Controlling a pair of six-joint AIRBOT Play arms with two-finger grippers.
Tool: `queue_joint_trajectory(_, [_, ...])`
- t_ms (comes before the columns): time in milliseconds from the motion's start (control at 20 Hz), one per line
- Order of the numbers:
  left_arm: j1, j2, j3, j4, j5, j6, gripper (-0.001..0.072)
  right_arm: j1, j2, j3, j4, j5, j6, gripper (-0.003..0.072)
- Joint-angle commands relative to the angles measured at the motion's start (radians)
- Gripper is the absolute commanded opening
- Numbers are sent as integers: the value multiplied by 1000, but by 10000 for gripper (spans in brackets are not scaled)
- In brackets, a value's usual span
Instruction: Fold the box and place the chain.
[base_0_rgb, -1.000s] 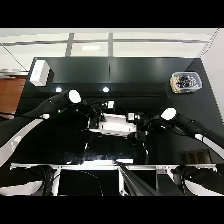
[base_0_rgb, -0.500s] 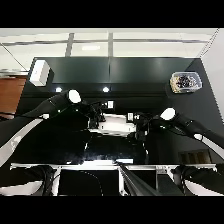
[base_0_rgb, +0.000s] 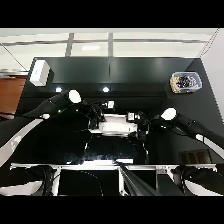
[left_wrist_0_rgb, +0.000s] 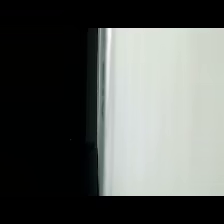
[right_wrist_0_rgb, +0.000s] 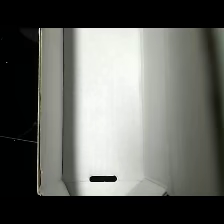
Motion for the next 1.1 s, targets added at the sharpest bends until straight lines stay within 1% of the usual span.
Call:
queue_joint_trajectory(0, [1, 0, 0, 2, 1, 0, 23, 0, 5, 0, -5, -3, 1, 618])
queue_joint_trajectory(100, [1, 0, 0, 2, 2, 0, 23, 0, 2, 0, -8, -23, 11, 618])
queue_joint_trajectory(400, [1, 0, 0, 2, 2, 0, 23, 0, -14, -13, -8, -37, 10, 618])
queue_joint_trajectory(950, [1, 0, 0, 2, 2, 0, 24, 1, -14, -14, -11, -37, 10, 616])
queue_joint_trajectory(1000, [1, 0, 0, 2, 2, 0, 24, 1, -14, -14, -12, -36, 10, 468])
queue_joint_trajectory(1050, [1, 0, 0, 2, 2, 0, 25, 1, -14, -14, -12, -36, 10, 409])
